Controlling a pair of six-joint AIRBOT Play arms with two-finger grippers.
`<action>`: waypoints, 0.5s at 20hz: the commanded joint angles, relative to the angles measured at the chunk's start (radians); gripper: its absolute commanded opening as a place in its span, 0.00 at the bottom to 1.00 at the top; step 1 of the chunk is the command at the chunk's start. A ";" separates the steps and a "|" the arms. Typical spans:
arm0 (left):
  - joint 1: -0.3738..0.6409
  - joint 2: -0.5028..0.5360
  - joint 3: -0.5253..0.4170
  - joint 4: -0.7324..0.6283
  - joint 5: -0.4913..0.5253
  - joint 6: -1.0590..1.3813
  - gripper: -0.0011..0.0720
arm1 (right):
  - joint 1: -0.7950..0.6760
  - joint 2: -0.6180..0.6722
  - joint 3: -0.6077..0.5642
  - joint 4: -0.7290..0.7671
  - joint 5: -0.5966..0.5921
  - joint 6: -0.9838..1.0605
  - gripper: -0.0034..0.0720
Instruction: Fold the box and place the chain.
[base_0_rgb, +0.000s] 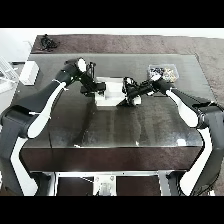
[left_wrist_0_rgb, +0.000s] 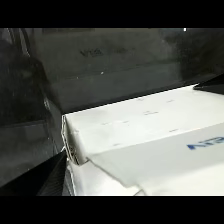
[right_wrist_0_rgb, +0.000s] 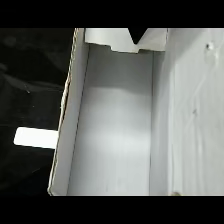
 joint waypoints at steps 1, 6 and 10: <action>0.001 0.009 0.007 -0.007 0.000 0.023 0.74 | 0.001 0.000 0.000 -0.001 0.001 0.000 0.82; 0.008 0.009 0.008 -0.014 -0.010 0.048 0.74 | 0.001 0.000 0.000 -0.001 0.001 0.000 0.82; 0.009 0.009 0.008 -0.011 -0.023 0.068 0.78 | 0.001 0.000 0.000 -0.001 0.001 0.000 0.82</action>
